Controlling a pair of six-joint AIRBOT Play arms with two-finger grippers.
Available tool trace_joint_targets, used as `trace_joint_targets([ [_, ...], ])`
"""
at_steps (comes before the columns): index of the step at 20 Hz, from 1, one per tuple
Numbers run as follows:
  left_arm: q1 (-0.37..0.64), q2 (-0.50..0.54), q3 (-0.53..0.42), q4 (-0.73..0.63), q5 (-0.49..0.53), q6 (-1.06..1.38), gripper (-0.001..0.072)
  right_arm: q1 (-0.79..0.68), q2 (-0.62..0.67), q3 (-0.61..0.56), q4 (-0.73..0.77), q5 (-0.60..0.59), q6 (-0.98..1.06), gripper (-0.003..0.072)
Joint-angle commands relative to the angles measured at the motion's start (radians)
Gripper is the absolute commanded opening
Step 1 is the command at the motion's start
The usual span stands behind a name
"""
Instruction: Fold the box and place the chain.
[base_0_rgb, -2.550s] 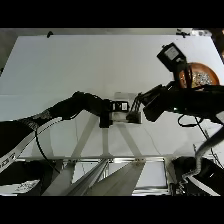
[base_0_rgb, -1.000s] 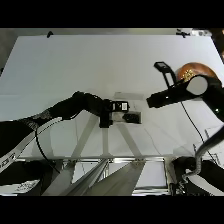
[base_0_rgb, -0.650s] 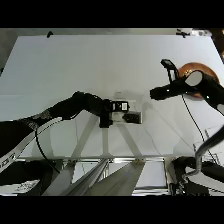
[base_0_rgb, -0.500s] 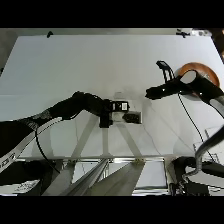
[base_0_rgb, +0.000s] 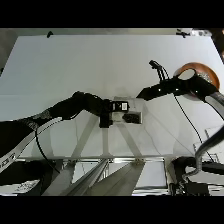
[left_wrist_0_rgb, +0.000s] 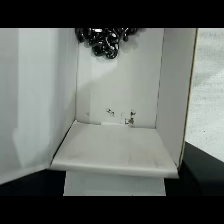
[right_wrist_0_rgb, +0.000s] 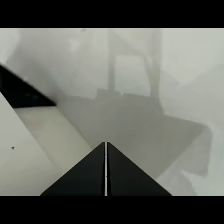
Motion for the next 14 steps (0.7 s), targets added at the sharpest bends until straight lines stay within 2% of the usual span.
trace_joint_targets([
  [1, 0.000, -0.001, 0.001, 0.000, 0.000, 0.000, 0.0353, 0.001, 0.042, 0.002, 0.015, 0.050, -0.056, 0.0009],
  [7, 0.000, -0.001, 0.001, 0.000, 0.001, 0.000, 0.0353, 0.001, 0.118, 0.002, -0.071, 0.132, -0.104, 0.0013],
  [11, 0.000, -0.001, 0.001, 0.000, 0.000, 0.000, 0.0353, 0.039, 0.155, 0.002, -0.098, 0.170, -0.205, 0.0064],
  [12, 0.000, -0.001, 0.001, 0.000, 0.000, 0.000, 0.0353, 0.055, 0.156, 0.002, -0.122, 0.168, -0.216, 0.0167],
  [13, 0.000, -0.001, 0.001, 0.000, 0.000, 0.000, 0.0353, 0.070, 0.156, 0.002, -0.153, 0.158, -0.215, 0.0336],
  [14, 0.000, -0.001, 0.001, 0.000, 0.000, 0.000, 0.0353, 0.085, 0.156, 0.002, -0.190, 0.138, -0.214, 0.0351],
])
